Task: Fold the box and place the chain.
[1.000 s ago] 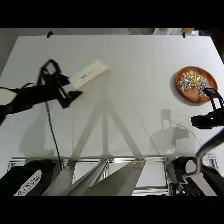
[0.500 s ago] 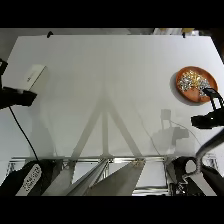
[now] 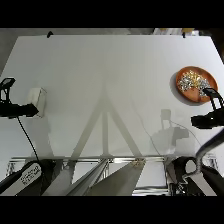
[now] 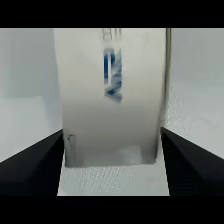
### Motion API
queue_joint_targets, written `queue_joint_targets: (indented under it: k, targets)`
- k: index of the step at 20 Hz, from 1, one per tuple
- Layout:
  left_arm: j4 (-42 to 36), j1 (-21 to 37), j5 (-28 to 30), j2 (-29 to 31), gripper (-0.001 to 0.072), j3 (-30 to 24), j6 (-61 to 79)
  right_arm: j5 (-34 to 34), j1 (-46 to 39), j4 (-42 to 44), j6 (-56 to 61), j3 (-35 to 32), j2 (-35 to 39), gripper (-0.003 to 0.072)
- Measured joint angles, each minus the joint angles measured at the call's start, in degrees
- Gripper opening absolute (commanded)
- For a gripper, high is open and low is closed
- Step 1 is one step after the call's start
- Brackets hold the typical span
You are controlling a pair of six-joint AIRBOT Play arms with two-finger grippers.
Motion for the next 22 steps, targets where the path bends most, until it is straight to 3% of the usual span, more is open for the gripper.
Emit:
queue_joint_targets:
  k: [2,7,17,22]
  targets:
    - [0.3,0.1,-1.2,-1.0,0.0703,0.0,-0.5,0.0,0.0,0.0,0.0,0.0,0.0,0.0014]
    - [2.8,0.0,-3.1,0.2,0.0701,0.0,-3.9,0.0,0.0,0.0,0.0,0.0,0.0,0.0014]
    - [1.9,0.0,-4.9,18.4,0.0700,0.0,-5.7,0.0,0.0,0.0,0.0,0.0,0.0,0.0014]
    - [1.5,0.0,-5.0,23.5,0.0700,0.0,-5.7,0.0,0.0,0.0,0.0,0.0,0.0,0.0014]
